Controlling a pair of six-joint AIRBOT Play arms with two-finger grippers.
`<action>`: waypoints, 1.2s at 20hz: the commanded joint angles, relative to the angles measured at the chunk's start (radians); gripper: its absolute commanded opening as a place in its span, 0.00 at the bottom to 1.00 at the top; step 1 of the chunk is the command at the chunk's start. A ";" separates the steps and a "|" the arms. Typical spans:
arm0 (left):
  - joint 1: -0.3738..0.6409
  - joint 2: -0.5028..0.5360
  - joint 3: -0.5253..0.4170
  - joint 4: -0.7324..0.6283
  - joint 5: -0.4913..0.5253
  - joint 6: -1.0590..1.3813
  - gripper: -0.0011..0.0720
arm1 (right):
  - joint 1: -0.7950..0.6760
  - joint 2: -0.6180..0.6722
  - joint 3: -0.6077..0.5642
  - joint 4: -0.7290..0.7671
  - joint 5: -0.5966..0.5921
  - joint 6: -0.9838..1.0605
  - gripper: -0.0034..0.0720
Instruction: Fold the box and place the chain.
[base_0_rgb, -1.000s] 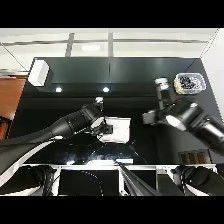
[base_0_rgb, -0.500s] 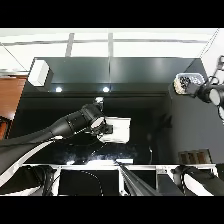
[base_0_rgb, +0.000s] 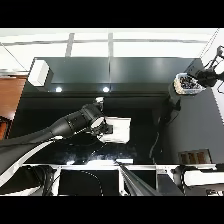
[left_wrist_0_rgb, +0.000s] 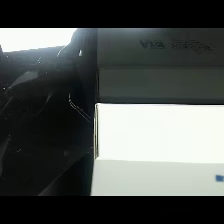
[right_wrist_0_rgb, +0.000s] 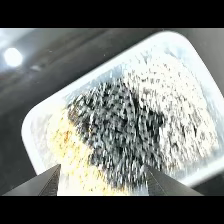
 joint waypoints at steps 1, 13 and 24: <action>0.000 0.000 0.000 0.000 -0.002 0.001 0.05 | -0.009 -0.138 0.113 0.023 0.038 -0.071 0.87; 0.000 0.000 0.000 0.000 -0.005 0.001 0.05 | -0.009 -0.233 0.218 -0.015 0.158 -0.130 0.04; 0.000 0.000 0.000 0.000 -0.008 0.001 0.05 | -0.006 0.124 0.264 0.001 0.386 -0.282 0.06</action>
